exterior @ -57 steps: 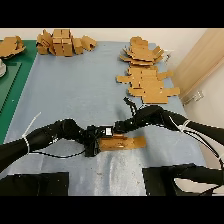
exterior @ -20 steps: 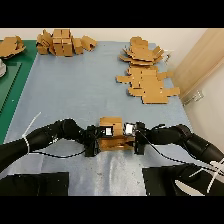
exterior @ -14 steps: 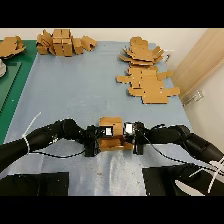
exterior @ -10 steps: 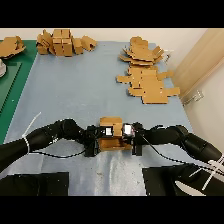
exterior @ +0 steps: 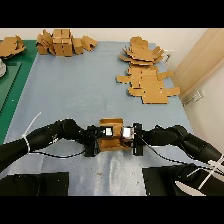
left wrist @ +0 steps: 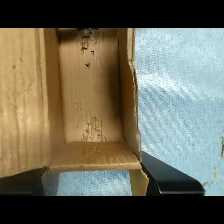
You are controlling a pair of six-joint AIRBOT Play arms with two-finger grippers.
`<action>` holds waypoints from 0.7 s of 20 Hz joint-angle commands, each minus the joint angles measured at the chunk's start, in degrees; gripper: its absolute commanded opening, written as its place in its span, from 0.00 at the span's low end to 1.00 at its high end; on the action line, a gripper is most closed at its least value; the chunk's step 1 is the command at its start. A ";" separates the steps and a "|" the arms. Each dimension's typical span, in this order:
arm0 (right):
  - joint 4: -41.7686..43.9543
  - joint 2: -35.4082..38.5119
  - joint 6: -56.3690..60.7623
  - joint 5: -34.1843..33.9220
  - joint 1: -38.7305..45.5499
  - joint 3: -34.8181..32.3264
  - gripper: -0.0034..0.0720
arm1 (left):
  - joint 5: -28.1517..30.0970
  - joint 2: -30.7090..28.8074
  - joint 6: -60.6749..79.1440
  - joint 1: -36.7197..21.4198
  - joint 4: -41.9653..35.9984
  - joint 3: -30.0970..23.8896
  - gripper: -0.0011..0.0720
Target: Fold the box.
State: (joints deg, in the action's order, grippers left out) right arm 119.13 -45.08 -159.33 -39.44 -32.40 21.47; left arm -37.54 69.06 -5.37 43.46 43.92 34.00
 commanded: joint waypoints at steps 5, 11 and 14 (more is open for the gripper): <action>-11.41 5.55 8.26 -3.23 0.31 0.00 0.56 | 0.02 -0.07 -0.04 0.02 0.00 -0.02 0.74; -9.84 6.80 8.22 -8.46 0.11 -0.02 0.76 | 0.02 -0.07 -0.04 0.02 -0.02 -0.02 0.74; -9.40 6.16 8.22 -8.28 0.11 -0.07 0.76 | 0.02 -0.07 -0.04 0.02 0.00 -0.02 0.74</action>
